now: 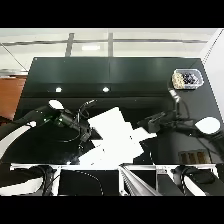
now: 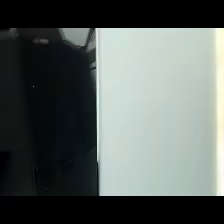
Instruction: Fold the box and place the chain.
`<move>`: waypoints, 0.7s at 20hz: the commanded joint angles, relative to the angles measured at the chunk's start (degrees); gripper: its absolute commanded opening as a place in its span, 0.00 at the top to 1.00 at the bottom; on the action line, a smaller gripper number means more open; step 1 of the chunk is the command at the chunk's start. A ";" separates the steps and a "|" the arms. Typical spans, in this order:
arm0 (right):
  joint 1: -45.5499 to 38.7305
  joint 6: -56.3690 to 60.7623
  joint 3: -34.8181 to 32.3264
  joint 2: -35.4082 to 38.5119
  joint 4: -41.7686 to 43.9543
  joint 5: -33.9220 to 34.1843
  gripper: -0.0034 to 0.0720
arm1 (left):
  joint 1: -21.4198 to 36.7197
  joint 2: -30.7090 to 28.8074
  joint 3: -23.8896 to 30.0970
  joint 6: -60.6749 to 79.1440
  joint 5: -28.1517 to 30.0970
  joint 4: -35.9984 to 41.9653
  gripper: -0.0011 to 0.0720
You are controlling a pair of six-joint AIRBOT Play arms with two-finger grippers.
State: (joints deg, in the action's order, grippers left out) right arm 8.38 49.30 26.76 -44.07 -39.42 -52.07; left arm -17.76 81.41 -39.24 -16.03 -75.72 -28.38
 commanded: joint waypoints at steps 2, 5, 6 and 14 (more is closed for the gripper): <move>-7.17 -2.51 8.96 0.07 -17.99 -10.32 0.02 | -2.12 -3.15 -5.09 0.33 2.36 -9.14 0.95; -6.08 -12.20 9.03 0.00 -18.73 -11.56 0.02 | -7.41 -7.02 -5.44 4.22 14.36 -17.00 0.95; -4.79 -15.21 8.81 -0.02 -18.40 -11.58 0.02 | -9.25 -7.50 -5.44 5.79 18.29 -18.45 0.95; 8.83 -31.08 5.68 -1.33 -18.14 2.45 0.02 | -13.38 -1.57 -6.71 12.07 26.49 -19.37 0.94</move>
State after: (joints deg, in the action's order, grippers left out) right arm 14.11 23.83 33.21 -44.58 -57.14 -55.35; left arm -30.55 78.02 -45.58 -6.02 -52.29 -46.72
